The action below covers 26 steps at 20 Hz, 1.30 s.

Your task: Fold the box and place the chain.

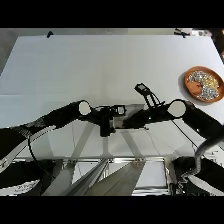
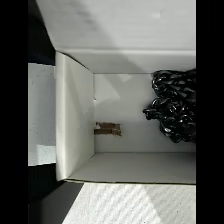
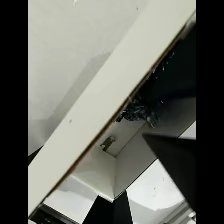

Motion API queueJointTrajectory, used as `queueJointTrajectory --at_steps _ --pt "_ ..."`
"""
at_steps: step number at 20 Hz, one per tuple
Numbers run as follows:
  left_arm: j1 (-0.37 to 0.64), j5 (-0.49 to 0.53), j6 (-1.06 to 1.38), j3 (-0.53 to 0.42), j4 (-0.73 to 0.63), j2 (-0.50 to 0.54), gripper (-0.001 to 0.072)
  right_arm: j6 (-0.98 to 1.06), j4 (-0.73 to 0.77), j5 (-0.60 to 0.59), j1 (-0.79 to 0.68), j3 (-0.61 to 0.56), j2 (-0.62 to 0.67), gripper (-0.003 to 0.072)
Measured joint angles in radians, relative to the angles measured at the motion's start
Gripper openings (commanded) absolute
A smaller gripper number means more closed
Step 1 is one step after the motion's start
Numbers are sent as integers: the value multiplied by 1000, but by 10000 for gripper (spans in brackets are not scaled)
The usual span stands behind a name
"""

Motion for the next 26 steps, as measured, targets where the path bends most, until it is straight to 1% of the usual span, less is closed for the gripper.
queueJointTrajectory --at_steps 3,5,7,9,10,11,12,13,16,18,20,21,22,23,24,26 --pt "0 0 0 0 0 0 316 -22 46 12 0 0 16 340" --pt "0 0 0 0 0 0 316 -39 68 24 -9 0 51 339" --pt "0 0 0 0 0 0 316 -56 76 52 -51 0 100 339" --pt "0 0 0 0 0 0 316 -90 78 119 -131 0 155 339" --pt "0 0 0 0 0 0 316 -127 73 159 -185 0 182 335" --pt "0 0 0 0 0 0 316 -184 71 201 -236 0 203 306" --pt "0 0 0 0 0 0 316 -260 65 240 -285 0 219 256" --pt "0 0 0 0 0 0 316 -333 64 266 -322 -1 229 233" --pt "0 0 0 0 0 0 316 -533 -15 308 -386 -5 219 234" --pt "0 0 0 0 0 0 316 -619 -82 316 -403 -16 196 236" --pt "0 0 0 0 0 0 316 -684 -138 316 -402 -32 170 255" --pt "0 0 0 0 0 0 316 -708 -162 317 -393 -40 157 333" --pt "0 0 0 0 0 0 316 -728 -189 315 -380 -47 140 368" --pt "0 0 0 0 0 0 316 -745 -208 306 -363 -53 123 373" --pt "0 0 0 0 0 0 316 -759 -222 295 -341 -58 104 393" --pt "0 0 0 0 0 0 316 -790 -242 269 -294 -63 64 398"
